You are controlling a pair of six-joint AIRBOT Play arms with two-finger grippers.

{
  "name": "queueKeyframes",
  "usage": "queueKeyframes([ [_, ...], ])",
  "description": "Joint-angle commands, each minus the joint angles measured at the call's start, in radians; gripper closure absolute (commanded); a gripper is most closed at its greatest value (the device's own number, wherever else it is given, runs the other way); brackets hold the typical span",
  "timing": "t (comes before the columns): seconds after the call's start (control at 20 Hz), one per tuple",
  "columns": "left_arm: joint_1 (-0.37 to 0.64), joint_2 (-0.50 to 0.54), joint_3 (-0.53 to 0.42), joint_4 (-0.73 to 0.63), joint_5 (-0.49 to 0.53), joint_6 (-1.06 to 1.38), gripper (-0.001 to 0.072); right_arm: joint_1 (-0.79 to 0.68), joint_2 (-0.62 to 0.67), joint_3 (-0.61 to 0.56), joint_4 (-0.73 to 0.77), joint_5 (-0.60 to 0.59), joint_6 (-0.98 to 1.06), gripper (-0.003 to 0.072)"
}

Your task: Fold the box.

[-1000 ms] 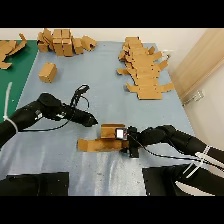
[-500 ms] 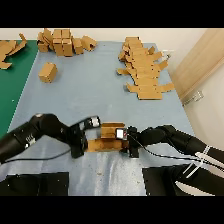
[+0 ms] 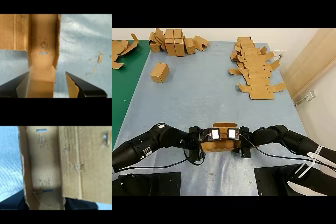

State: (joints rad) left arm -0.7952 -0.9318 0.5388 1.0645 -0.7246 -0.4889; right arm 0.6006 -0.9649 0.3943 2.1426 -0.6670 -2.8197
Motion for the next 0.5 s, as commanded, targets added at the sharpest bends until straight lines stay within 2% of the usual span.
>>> queueKeyframes([
  [0.0,-0.01,-0.02,-0.002,-0.036,0.063,-0.027,0.0018,0.0,0.0,-0.001,0.0,0.0,0.0,0.0171],
  [0.35,-0.01,-0.047,-0.002,-0.058,0.073,-0.027,0.0021,0.0,0.0,-0.001,0.0,0.0,0.0,0.0171],
  [0.45,-0.01,-0.047,-0.002,-0.059,0.096,-0.027,0.0126,0.0,0.0,-0.001,0.0,0.0,0.0,0.0171],
])
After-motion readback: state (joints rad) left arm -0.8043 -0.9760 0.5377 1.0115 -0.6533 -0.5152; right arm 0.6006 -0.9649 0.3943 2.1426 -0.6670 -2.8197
